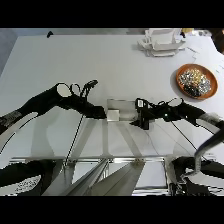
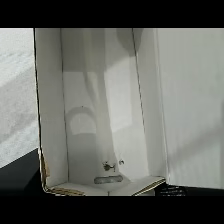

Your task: Fold the box and place the chain.

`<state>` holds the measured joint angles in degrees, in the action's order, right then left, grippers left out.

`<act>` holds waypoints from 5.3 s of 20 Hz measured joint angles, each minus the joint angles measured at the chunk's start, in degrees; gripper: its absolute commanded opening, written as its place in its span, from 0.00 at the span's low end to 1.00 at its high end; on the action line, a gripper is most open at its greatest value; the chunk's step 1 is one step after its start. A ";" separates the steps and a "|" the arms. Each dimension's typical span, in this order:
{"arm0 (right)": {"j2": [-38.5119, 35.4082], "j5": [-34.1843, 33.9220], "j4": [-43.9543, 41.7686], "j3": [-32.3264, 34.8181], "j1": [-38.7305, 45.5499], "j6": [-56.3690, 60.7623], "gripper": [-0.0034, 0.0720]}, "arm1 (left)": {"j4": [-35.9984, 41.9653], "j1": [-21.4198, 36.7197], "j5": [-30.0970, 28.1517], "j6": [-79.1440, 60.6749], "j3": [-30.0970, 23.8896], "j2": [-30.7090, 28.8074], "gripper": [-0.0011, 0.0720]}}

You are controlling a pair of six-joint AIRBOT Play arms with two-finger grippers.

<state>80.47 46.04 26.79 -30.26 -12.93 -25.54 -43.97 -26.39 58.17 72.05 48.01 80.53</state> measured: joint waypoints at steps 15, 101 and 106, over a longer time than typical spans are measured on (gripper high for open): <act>0.00 0.02 0.00 0.00 0.00 0.04 0.62 | -0.04 -0.79 -0.96 0.15 0.68 -1.90 0.50; 0.00 0.00 0.00 0.00 0.00 0.02 0.62 | -38.69 -21.03 11.65 55.10 26.82 16.02 0.05; 0.00 0.00 0.02 0.00 0.00 -0.02 0.62 | -38.40 -21.03 10.99 55.49 26.84 16.13 0.02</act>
<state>80.47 46.04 26.81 -30.26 -12.93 -25.56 -82.37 -47.42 69.17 127.55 74.85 96.66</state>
